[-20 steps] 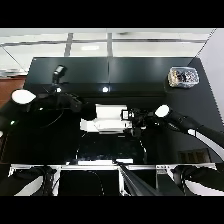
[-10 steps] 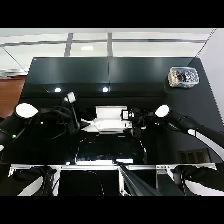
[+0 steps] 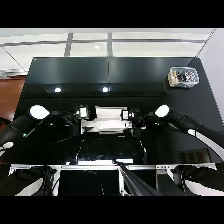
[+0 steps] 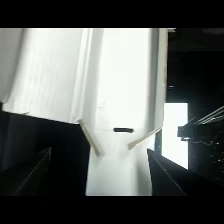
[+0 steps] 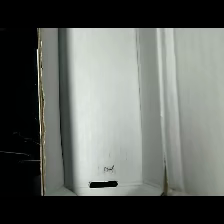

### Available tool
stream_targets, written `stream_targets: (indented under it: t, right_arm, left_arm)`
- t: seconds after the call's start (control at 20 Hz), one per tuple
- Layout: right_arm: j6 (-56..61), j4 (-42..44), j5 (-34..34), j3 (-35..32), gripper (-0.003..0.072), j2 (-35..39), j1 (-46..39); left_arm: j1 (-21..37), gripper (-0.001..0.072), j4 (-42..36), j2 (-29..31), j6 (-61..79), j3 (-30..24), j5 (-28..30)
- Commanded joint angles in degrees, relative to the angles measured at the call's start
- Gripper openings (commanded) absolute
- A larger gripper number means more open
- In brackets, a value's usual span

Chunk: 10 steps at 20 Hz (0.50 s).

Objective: Fold the box and place the chain.

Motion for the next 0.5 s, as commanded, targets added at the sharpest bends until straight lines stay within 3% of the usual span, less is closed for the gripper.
stream_targets:
  t: [0.0,0.2,0.4,0.45]
  right_arm:
    - [-0.02,-0.04,0.02,-0.02,0.0199,0.02,-0.02]
    - [0.0,-0.07,0.02,-0.02,0.0198,0.02,-0.02]
    - [0.0,-0.09,0.02,-0.02,0.0199,0.02,-0.02]
    - [0.0,-0.09,0.02,-0.02,0.0198,0.02,-0.02]
  left_arm:
    - [-2.05,0.0706,0.28,-1.16,-2.03,-0.04,-0.07]
    - [-3.96,0.0706,0.87,-4.11,-4.46,-0.04,2.29]
    - [-3.91,0.0678,6.45,-4.52,-9.2,-0.02,4.09]
    - [-3.96,0.0551,6.36,-4.61,-9.18,-0.02,4.02]
